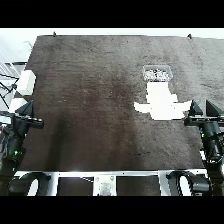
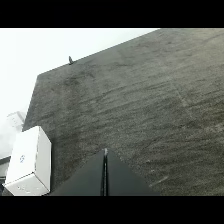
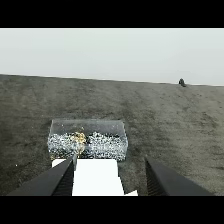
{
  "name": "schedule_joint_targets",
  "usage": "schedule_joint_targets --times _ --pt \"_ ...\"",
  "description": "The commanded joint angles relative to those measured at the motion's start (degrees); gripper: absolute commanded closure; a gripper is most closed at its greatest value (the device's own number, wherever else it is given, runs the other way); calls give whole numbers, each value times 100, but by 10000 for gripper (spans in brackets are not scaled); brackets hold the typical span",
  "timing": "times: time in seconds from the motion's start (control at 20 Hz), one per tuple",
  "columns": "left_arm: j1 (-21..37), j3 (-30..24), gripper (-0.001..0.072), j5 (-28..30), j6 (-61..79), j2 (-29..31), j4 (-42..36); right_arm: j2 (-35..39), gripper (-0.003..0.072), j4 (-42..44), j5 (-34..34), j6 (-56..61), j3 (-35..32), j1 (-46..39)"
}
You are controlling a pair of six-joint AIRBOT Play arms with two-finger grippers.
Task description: Fold the box and place the chain.
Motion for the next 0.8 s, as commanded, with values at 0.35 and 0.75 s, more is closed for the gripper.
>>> schedule_joint_targets --times 0.35,0.75 --pt "2 0 690 0 0 7 2 -184 190 15 -221 26 280 -20" --pt "2 0 690 2 0 7 2 -4216 173 -105 1292 1008 2647 -1381"
